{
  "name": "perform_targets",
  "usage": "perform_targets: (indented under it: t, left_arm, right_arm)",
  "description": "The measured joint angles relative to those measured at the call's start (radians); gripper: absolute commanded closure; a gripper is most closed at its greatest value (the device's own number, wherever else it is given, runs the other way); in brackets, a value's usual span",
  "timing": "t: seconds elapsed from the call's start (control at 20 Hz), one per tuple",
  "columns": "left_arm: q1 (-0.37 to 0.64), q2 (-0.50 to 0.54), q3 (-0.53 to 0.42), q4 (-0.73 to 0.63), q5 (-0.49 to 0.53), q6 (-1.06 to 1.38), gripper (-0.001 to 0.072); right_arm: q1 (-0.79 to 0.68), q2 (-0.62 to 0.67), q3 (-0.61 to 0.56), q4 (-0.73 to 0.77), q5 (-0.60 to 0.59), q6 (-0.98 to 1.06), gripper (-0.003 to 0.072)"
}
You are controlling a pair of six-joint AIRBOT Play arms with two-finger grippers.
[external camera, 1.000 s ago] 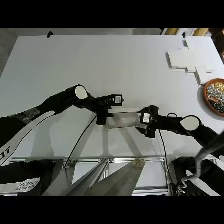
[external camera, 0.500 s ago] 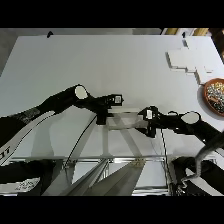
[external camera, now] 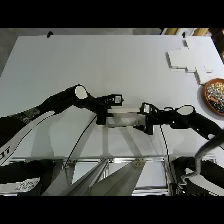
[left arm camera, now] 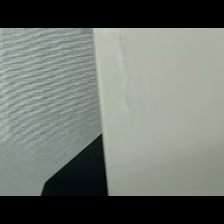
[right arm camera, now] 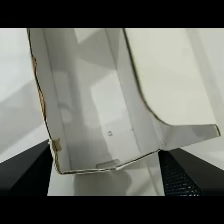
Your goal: Fold the box and place the chain.
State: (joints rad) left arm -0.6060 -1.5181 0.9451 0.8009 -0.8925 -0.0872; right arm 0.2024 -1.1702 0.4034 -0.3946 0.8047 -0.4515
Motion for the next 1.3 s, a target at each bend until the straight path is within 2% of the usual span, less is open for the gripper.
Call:
perform_targets:
  t: [0.55,1.3]
  left_arm:
    - [0.000,0.000,0.000,0.000,-0.004,0.000,0.0699]
    - [0.000,0.000,0.000,0.000,-0.005,0.001,0.0699]
  right_arm:
    - [-0.018,-0.066,0.014,0.006,0.038,-0.139,0.0002]
    - [0.022,-0.124,0.015,0.047,0.043,-0.177,0.0043]
